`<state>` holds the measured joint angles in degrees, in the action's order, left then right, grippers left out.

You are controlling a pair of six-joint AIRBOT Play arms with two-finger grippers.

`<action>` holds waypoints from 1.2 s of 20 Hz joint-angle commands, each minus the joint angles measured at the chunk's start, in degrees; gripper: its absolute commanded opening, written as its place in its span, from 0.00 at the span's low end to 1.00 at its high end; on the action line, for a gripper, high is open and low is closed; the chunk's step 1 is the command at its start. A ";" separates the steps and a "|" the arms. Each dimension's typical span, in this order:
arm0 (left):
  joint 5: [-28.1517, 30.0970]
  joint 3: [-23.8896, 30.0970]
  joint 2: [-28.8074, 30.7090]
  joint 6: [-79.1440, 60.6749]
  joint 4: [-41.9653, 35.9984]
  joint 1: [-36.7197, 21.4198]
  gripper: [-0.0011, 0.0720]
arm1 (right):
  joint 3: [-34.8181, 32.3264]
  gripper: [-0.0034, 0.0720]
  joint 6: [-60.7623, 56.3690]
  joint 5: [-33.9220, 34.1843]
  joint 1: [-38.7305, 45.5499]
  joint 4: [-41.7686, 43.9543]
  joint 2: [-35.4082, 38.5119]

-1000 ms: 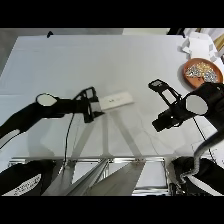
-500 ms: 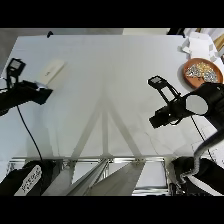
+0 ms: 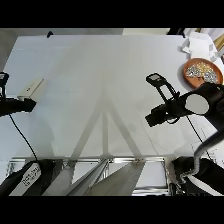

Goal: Fold the box and place the chain.

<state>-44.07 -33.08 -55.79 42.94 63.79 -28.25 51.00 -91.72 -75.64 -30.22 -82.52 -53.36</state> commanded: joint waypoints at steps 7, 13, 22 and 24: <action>-5.33 0.09 -1.60 1.14 7.63 -0.59 0.45 | 0.04 0.23 -1.40 0.24 -0.02 0.50 0.02; -7.82 0.07 -1.44 1.90 8.24 -0.44 0.89 | 0.04 0.23 -1.49 0.22 -0.02 0.72 0.02; -7.32 0.07 8.81 5.11 15.06 5.68 0.96 | 0.07 0.23 -1.42 0.20 -0.02 1.55 0.02; -7.45 0.07 12.66 5.09 12.94 8.11 0.96 | 0.07 0.23 -1.42 0.22 -0.02 1.53 0.02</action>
<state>-51.53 -32.99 -47.77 47.64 77.93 -22.76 51.00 -93.19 -75.37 -30.22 -81.14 -53.36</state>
